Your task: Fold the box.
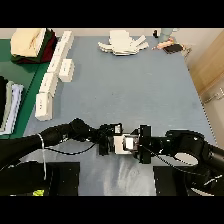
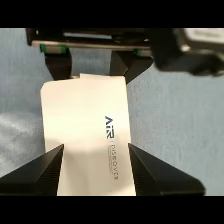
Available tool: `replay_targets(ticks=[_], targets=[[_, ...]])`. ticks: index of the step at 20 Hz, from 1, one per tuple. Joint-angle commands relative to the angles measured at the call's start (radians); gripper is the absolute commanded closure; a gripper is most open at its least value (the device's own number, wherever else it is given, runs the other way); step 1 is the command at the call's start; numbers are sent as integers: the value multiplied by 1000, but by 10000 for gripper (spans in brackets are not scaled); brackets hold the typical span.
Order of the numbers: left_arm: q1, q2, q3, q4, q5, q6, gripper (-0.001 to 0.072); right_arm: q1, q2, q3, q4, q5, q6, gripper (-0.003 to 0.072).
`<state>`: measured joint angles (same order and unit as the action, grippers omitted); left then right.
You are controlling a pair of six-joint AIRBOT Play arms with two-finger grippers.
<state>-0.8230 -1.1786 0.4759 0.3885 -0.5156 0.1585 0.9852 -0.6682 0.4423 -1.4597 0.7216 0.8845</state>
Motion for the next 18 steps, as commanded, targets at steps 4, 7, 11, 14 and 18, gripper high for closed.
replay_targets(ticks=[4,7,11,14,18], targets=[[0,0,1,0,0,1,193,2,-58,1,-65,-27,-82,34],[0,0,1,0,0,1,192,2,-79,1,-89,-47,-82,36],[0,0,1,0,0,1,192,2,-78,1,-91,-50,-82,37],[0,0,1,0,0,1,192,2,-71,3,-112,-50,-82,38],[0,0,1,0,0,1,192,2,-9,3,-129,-49,-82,40]])
